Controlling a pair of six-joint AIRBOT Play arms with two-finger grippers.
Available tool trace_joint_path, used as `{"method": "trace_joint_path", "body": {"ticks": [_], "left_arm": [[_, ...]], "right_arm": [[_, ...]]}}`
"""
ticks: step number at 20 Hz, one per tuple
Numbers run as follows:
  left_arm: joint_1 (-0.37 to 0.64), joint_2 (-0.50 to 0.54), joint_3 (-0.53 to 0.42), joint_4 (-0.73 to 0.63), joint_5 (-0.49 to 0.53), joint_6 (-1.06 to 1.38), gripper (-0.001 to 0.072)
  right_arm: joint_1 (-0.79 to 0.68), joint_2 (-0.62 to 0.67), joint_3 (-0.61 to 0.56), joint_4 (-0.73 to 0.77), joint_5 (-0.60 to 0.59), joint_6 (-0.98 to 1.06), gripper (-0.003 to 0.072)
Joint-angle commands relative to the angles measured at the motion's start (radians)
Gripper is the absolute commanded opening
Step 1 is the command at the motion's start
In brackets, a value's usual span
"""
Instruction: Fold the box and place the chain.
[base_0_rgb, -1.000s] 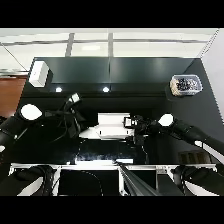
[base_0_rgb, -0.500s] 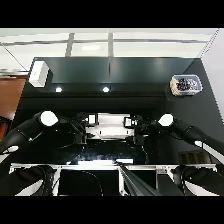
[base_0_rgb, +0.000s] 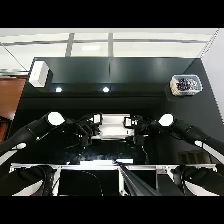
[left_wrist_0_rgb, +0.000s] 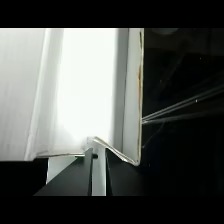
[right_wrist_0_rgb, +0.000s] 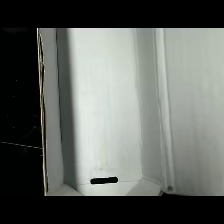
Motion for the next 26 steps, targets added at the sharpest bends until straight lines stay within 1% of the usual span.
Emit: {"method": "trace_joint_path", "body": {"ticks": [1, 3, 6, 7, 9, 10, 11, 12, 13, 14, 15, 16, 17, 18, 20, 21, 23, 24, 26], "left_arm": [[-0.002, -0.029, 0.000, -0.120, 0.024, 0.002, 0.0107], [-0.002, -0.035, 0.000, -0.151, 0.022, 0.002, 0.0107], [-0.002, -0.056, 0.000, -0.148, 0.004, 0.003, 0.0108], [-0.002, -0.065, 0.000, -0.143, -0.002, 0.006, 0.0122], [-0.002, -0.071, 0.000, -0.142, 0.006, 0.006, 0.0234], [-0.002, -0.070, 0.000, -0.142, 0.015, 0.006, 0.0280], [-0.002, -0.069, 0.000, -0.142, 0.024, 0.006, 0.0298], [-0.002, -0.069, 0.000, -0.142, 0.024, 0.006, 0.0359], [-0.002, -0.070, 0.000, -0.142, 0.024, 0.005, 0.0490], [-0.002, -0.070, 0.000, -0.141, 0.022, 0.005, 0.0509], [-0.002, -0.069, 0.000, -0.130, 0.023, 0.005, 0.0416], [-0.002, -0.070, 0.000, -0.122, 0.023, 0.005, 0.0378], [-0.002, -0.069, 0.000, -0.122, 0.022, 0.005, 0.0369], [-0.002, -0.068, 0.001, -0.121, 0.023, 0.005, 0.0228], [0.001, -0.051, 0.012, -0.064, 0.021, -0.018, 0.0024], [0.006, -0.027, 0.021, -0.003, 0.020, -0.081, 0.0025], [0.046, 0.054, 0.031, 0.137, 0.017, -0.261, 0.0025], [0.080, 0.105, 0.032, 0.219, 0.013, -0.367, 0.0025], [0.187, 0.210, 0.032, 0.399, -0.009, -0.620, 0.0026]], "right_arm": [[0.000, -0.001, 0.000, 0.000, 0.000, 0.000, 0.0223], [0.000, -0.001, 0.000, 0.000, 0.000, 0.000, 0.0224], [0.000, -0.001, 0.000, 0.000, 0.000, 0.000, 0.0224], [0.000, -0.001, 0.000, 0.000, 0.000, 0.000, 0.0224], [0.000, -0.001, 0.000, 0.000, 0.000, 0.000, 0.0223], [0.000, -0.001, 0.000, 0.000, 0.000, 0.000, 0.0224], [0.000, -0.001, 0.000, 0.000, 0.000, 0.000, 0.0224], [0.000, -0.001, 0.000, 0.000, 0.000, 0.000, 0.0224], [0.000, -0.001, 0.000, 0.000, 0.000, 0.000, 0.0224], [0.000, -0.001, 0.000, 0.000, 0.000, 0.000, 0.0224], [0.000, -0.001, 0.000, 0.000, 0.000, 0.000, 0.0224], [0.000, -0.001, 0.000, 0.000, 0.000, 0.000, 0.0224], [0.000, -0.001, 0.000, 0.000, 0.000, 0.000, 0.0224], [0.000, -0.001, 0.000, 0.000, 0.000, 0.000, 0.0224], [0.000, -0.001, 0.000, 0.000, 0.000, 0.000, 0.0223], [0.000, -0.001, 0.000, 0.000, 0.000, 0.000, 0.0223], [0.000, -0.001, 0.000, 0.000, 0.000, 0.000, 0.0223], [0.000, -0.001, 0.000, 0.000, 0.000, 0.000, 0.0223], [0.000, -0.001, 0.000, 0.000, 0.000, 0.000, 0.0224]]}}
